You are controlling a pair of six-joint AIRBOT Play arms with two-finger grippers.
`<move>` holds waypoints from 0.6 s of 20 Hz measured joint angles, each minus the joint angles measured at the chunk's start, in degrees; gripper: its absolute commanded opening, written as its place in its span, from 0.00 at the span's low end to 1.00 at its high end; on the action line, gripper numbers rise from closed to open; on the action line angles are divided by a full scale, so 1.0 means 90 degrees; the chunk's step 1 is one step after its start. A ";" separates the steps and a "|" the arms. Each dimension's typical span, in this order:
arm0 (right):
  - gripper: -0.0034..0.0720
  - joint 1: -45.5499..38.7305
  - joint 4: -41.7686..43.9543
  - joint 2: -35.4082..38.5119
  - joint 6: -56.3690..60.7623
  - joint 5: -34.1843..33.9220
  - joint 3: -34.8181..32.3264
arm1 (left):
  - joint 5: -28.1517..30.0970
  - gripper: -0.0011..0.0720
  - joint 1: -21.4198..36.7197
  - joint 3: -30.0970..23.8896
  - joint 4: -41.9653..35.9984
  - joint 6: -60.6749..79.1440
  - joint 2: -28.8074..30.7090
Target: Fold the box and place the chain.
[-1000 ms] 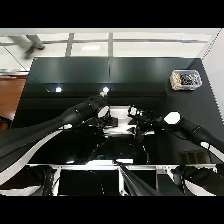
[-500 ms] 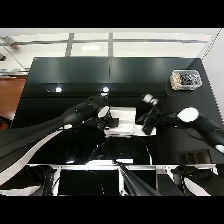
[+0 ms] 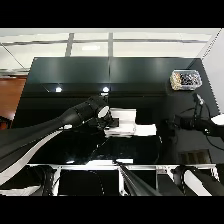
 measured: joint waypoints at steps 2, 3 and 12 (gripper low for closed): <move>0.07 0.0163 0.0177 -0.0398 0.0012 0.0391 -0.0085 | 0.0012 0.06 0.0000 0.0000 0.0005 -0.0002 0.0000; 0.07 0.0357 0.0323 -0.0602 -0.0141 0.0610 -0.0117 | 0.0029 0.06 0.0000 0.0000 0.0005 -0.0002 0.0000; 0.33 0.1503 0.2157 -0.1311 -0.1814 0.1389 0.0257 | 0.0041 0.06 0.0005 0.0000 0.0007 -0.0015 0.0000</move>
